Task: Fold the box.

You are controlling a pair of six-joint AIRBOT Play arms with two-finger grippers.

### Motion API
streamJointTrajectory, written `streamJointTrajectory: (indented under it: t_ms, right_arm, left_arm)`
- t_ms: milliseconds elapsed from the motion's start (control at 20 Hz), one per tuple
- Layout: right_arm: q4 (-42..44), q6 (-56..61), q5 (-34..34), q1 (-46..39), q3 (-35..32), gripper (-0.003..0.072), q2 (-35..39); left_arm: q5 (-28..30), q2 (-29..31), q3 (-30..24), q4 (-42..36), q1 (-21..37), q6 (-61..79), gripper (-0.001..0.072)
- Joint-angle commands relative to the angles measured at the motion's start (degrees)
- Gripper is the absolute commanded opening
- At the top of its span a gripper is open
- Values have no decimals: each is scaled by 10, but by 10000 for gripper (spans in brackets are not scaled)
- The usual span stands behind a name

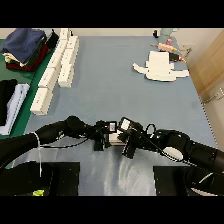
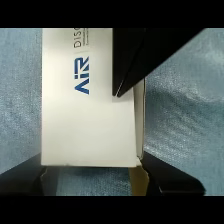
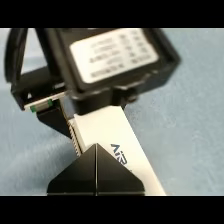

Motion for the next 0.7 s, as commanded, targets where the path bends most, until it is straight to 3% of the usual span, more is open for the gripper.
streamJointTrajectory:
  t_ms: [0, 650]
  right_arm:
    - [84, 5, -82, -1, -30, 2, 0]
    - [111, 7, -70, -1, -73, 2, -21]
  left_arm:
    - [0, 0, 0, 0, 0, 0, 521]
    - [1, 0, 0, 0, 0, 0, 520]
